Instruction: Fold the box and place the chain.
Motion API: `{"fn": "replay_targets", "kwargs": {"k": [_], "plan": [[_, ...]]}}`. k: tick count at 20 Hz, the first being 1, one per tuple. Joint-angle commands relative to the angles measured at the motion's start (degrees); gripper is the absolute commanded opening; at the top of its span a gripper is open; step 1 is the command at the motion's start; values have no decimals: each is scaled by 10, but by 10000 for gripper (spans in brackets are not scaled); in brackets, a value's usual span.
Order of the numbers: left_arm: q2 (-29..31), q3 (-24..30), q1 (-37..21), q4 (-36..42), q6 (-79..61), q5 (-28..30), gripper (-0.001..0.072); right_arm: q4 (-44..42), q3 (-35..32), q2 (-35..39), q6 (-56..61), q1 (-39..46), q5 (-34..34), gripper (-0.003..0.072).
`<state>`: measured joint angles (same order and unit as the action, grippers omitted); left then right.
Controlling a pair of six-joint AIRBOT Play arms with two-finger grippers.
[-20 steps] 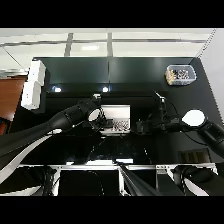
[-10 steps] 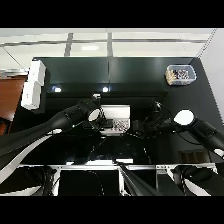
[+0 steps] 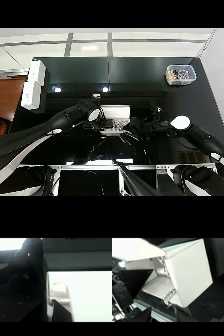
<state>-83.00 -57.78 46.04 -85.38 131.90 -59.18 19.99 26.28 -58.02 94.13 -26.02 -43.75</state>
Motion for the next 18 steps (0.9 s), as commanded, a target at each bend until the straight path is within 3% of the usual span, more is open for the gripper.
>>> {"fn": "replay_targets", "kwargs": {"k": [1, 5, 6, 14, 15, 16, 18], "plan": [[0, 0, 0, 2, -1, 1, 29, -15, -3, 0, 16, -17, 28, 353], [0, 0, 0, 3, -1, 2, 29, -13, -3, -3, 29, -23, 42, 352], [0, 0, 0, 4, -1, 2, 29, -13, -3, -5, 30, -23, 42, 300], [0, 0, 0, 4, -1, 3, 29, -13, -3, -10, 30, -23, 52, 300], [0, 0, 0, 4, -1, 3, 29, -13, -3, -12, 30, -25, 53, 269], [0, 0, 0, 4, -1, 3, 29, -11, -3, -13, 30, -30, 59, 190], [0, 0, 0, 4, -1, 3, 29, -9, -3, -13, 30, -40, 68, 187]]}}
